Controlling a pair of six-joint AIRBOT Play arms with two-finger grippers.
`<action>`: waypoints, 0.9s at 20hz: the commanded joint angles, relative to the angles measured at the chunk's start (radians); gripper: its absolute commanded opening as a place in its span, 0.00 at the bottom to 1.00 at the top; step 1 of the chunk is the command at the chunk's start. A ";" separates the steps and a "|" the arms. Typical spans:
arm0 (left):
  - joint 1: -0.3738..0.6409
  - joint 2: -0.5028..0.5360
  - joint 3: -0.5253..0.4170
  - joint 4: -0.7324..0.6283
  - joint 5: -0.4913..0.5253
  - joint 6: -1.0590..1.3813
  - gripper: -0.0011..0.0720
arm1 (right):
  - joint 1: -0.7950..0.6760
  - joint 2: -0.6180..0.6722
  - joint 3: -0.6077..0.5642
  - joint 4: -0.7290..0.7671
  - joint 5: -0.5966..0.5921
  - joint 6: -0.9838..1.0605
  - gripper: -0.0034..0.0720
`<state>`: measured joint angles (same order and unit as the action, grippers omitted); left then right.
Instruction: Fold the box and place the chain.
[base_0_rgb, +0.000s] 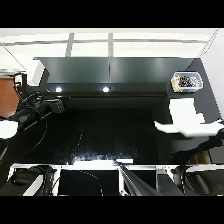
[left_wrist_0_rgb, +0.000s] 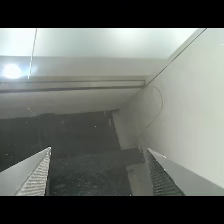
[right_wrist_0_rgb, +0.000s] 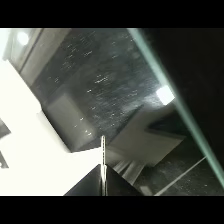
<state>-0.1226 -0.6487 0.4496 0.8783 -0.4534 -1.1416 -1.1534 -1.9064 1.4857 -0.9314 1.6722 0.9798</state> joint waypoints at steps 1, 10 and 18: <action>0.000 0.000 -0.001 0.000 -0.001 0.000 0.99 | 0.004 0.001 -0.005 0.020 0.027 -0.024 0.06; 0.000 0.000 0.000 -0.009 -0.080 0.000 0.99 | 0.124 0.146 -0.151 0.283 0.034 -0.040 0.06; 0.000 0.000 0.000 -0.008 -0.144 0.015 0.99 | 0.389 0.613 -0.583 0.364 -0.261 0.092 0.06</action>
